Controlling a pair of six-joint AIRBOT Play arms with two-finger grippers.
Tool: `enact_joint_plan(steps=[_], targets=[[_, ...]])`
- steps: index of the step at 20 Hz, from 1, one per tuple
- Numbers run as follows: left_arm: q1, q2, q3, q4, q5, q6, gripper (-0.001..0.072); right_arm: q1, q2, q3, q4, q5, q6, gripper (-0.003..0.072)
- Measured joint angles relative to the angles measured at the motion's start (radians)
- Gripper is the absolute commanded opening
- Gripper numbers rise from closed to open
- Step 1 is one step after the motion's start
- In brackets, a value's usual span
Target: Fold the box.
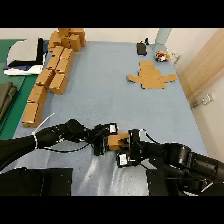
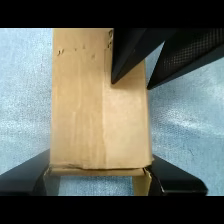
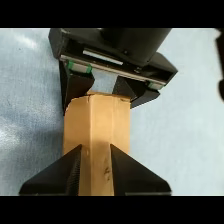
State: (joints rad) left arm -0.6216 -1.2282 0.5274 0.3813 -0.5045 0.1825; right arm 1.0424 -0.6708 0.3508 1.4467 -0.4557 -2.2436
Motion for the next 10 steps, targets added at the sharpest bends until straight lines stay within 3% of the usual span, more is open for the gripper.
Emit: enact_joint_plan(steps=[6,7,10], targets=[[0.000,0.000,0.000,0.000,-0.002,0.000,0.0543,0.000,0.044,0.000,0.000,0.003,0.000,0.0256],[0.000,0.000,0.000,0.000,-0.002,0.000,0.0543,0.000,0.047,0.000,-0.001,0.004,0.000,0.0164],[0.000,0.000,0.000,0.000,-0.002,0.000,0.0543,0.000,0.052,0.000,-0.017,0.019,0.001,0.0149]])
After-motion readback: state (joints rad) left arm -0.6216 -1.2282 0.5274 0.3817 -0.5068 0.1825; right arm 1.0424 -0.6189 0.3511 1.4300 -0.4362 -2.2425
